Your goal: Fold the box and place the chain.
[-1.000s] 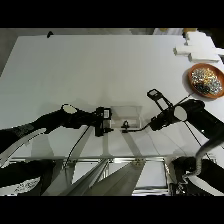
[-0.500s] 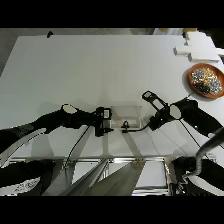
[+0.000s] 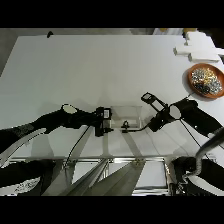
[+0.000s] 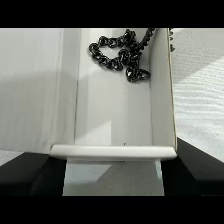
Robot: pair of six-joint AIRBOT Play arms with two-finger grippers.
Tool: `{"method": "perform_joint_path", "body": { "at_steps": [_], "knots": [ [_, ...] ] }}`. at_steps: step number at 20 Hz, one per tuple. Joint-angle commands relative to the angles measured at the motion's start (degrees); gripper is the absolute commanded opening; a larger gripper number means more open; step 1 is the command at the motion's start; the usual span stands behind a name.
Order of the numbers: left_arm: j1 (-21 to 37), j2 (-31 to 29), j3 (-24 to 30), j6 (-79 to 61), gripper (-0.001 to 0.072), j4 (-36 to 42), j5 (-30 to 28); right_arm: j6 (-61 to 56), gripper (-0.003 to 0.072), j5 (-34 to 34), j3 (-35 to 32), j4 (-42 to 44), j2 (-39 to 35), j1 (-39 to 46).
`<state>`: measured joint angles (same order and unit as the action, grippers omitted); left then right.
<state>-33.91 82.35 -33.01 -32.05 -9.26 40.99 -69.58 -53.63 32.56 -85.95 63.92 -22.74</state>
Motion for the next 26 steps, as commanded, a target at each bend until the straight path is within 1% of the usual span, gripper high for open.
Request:
{"method": "perform_joint_path", "body": {
  "at_steps": [1,2,4,8,9,10,11,13,15,17,19,23,26],
  "knots": [
    [0.0,0.0,0.0,0.0,0.0073,0.0,0.0,0.7,0.0173,0.9,-0.7,0.0,0.0,0.0],
    [0.0,0.0,0.0,0.0,0.0073,0.0,0.0,0.6,0.017,1.7,-0.7,0.0,0.0,0.0],
    [0.0,0.0,0.0,0.0,0.0073,0.0,0.0,0.6,0.0112,2.5,-0.7,0.3,0.0,0.0],
    [0.0,0.0,0.0,0.0,0.0073,0.0,0.0,0.6,0.0091,2.7,-0.7,0.2,0.0,0.0],
    [0.0,0.0,0.0,0.0,0.0073,0.0,0.0,0.6,0.0043,2.7,-0.7,0.2,0.0,0.0],
    [0.0,0.0,0.0,0.0,0.0073,0.0,0.0,0.6,0.0034,2.7,-0.8,0.2,0.0,0.0],
    [0.0,0.0,0.0,0.0,0.0073,0.0,0.0,0.5,0.0014,2.3,-0.9,0.3,0.0,0.0],
    [0.0,0.0,0.0,0.0,0.0073,0.0,0.0,0.4,0.0013,0.2,-0.9,0.3,-0.1,0.0],
    [0.0,0.0,0.0,0.0,0.0073,0.0,0.0,0.4,0.0013,-3.0,-0.9,0.3,-1.9,0.0],
    [0.0,0.0,0.0,0.0,0.0073,0.0,0.0,0.4,0.0013,-5.0,-0.6,0.5,-6.4,0.0],
    [0.0,0.0,0.0,0.0,0.0073,0.0,0.0,0.4,0.0013,-6.4,0.4,2.9,-13.0,0.0],
    [0.0,0.0,0.0,0.0,0.0073,0.0,0.0,0.5,0.0013,-6.8,4.0,11.6,-25.8,0.0],
    [0.0,0.0,0.0,0.0,0.0073,0.0,0.0,0.5,0.0013,-6.2,8.1,19.3,-31.8,0.0]
  ]
}}
